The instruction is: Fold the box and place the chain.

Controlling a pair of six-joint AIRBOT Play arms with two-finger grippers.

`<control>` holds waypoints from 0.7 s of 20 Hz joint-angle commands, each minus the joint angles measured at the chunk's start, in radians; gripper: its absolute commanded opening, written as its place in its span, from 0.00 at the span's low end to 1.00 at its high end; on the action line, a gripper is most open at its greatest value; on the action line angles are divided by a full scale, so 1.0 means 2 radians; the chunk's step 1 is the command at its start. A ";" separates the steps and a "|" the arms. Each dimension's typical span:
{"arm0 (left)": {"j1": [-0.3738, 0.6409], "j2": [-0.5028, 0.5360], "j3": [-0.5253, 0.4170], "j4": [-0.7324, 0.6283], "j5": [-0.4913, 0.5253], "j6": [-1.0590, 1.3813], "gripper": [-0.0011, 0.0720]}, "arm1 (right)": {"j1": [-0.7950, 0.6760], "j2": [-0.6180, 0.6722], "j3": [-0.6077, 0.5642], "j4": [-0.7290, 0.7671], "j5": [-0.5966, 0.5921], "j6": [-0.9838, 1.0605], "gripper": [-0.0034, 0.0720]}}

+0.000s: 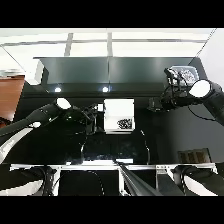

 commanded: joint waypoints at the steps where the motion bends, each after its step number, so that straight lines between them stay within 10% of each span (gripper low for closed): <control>1: -0.001 0.000 0.001 -0.002 0.002 -0.003 0.99 | 0.000 0.000 0.000 0.000 0.000 0.000 0.39; 14: -0.033 0.000 0.001 0.002 0.047 -0.021 0.98 | 0.000 -0.001 0.000 0.000 -0.007 0.000 0.39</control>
